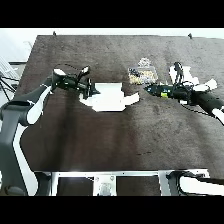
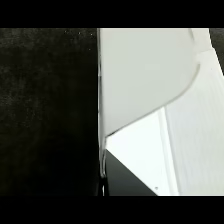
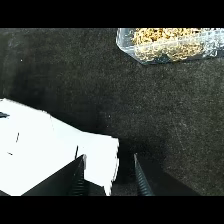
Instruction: Fold the box and place the chain.
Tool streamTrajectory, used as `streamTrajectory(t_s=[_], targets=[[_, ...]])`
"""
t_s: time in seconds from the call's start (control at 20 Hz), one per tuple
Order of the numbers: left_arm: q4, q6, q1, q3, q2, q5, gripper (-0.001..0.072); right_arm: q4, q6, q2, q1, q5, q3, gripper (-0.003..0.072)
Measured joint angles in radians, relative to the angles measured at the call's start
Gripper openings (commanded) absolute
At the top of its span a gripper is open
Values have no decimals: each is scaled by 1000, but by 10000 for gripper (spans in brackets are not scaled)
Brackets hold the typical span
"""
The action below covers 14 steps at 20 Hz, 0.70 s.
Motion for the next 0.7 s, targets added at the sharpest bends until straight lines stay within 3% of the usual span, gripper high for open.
streamTrajectory(t_s=[0.2, 0.25, 0.65, 0.7], targets=[[-4, 8, 0, -17, 9, 20, 20, 0, -2, 0, 0, 0, 0, 367], [-5, 8, 0, -19, 10, 22, 20, 0, -3, 0, 0, -1, 0, 333], [-5, 6, 0, -23, 12, 28, 21, 109, -193, 66, 40, 52, -29, 336], [-5, 5, 0, -23, 12, 29, 21, 142, -249, 98, 59, 56, -51, 373]])
